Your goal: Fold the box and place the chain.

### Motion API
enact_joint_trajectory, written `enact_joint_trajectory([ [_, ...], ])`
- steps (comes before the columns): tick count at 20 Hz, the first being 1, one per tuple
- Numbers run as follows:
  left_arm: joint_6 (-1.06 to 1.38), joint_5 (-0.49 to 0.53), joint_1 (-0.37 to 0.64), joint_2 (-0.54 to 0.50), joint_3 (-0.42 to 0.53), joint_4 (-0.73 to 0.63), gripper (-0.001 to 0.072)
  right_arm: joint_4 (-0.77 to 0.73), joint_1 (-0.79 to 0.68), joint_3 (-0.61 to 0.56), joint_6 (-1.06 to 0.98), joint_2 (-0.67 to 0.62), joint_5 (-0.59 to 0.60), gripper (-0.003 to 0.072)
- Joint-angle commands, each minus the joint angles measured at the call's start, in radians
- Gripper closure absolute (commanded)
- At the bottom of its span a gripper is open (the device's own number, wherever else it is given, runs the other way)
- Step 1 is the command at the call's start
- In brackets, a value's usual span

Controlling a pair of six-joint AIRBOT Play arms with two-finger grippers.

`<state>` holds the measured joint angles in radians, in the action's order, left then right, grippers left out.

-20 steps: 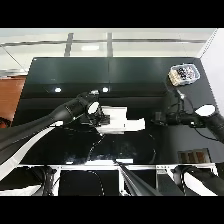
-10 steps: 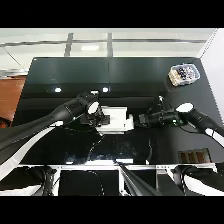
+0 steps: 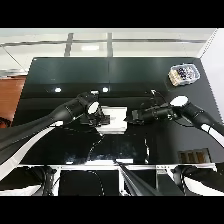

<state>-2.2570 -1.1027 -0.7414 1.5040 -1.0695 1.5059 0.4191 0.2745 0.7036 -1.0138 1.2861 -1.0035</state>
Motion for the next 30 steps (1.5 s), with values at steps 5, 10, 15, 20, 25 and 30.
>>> enact_joint_trajectory([
  [5,0.001,0.002,0.0,0.001,-0.001,0.0,0.0679,0.294,0.14,0.109,-0.246,0.001,0.064,0.039],
  [10,0.001,0.002,0.0,0.001,-0.001,0.0,0.0679,0.543,0.222,0.172,-0.513,0.008,0.084,0.039],
  [15,0.001,0.002,0.0,0.001,-0.001,0.0,0.0679,0.682,0.294,0.233,-0.695,0.079,0.08,0.039],
  [20,0.001,0.002,0.0,0.001,-0.001,0.0,0.0679,0.776,0.333,0.376,-0.846,0.21,-0.036,0.039],
  [25,0.001,0.001,0.0,0.001,-0.001,0.0,0.0679,0.932,0.401,0.449,-1.008,0.271,-0.119,0.039],
  [30,0.001,0.001,0.0,0.001,-0.001,0.0,0.0679,0.978,0.425,0.449,-1.077,0.279,-0.136,0.039],
])
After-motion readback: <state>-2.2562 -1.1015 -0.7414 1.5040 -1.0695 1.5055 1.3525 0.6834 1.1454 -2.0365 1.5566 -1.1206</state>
